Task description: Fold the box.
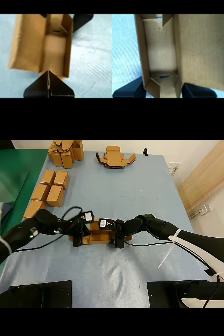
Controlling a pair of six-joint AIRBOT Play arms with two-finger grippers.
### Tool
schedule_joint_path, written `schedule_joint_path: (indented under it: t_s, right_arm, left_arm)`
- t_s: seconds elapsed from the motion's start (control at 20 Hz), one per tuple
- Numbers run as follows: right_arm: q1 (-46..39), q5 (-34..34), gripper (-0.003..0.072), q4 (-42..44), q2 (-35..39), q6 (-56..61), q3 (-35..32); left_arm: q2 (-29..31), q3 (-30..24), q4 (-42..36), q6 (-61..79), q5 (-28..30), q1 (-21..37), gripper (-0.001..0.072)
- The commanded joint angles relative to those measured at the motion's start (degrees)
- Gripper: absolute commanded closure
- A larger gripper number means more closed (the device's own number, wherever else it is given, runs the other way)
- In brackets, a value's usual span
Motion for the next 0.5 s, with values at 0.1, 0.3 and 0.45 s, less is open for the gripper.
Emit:
schedule_joint_path:
  t_s: [0.1, 0.3, 0.45]
  right_arm:
    - [0.02, -0.07, 0.0148, -0.35, 0.02, 0.0, 0.02]
    - [0.02, -0.83, 0.0148, -0.33, 0.02, 0.0, 0.0]
    - [0.07, -0.94, 0.0148, -0.33, 0.02, 0.04, 0.02]
  left_arm:
    - [12.0, -0.46, 2.73, -14.49, -5.2, 15.63, 0.0695]
    - [11.85, -3.13, 11.02, -43.19, -7.5, 30.08, 0.0694]
    - [6.43, -4.42, 9.05, -50.29, -11.21, 28.65, 0.0693]
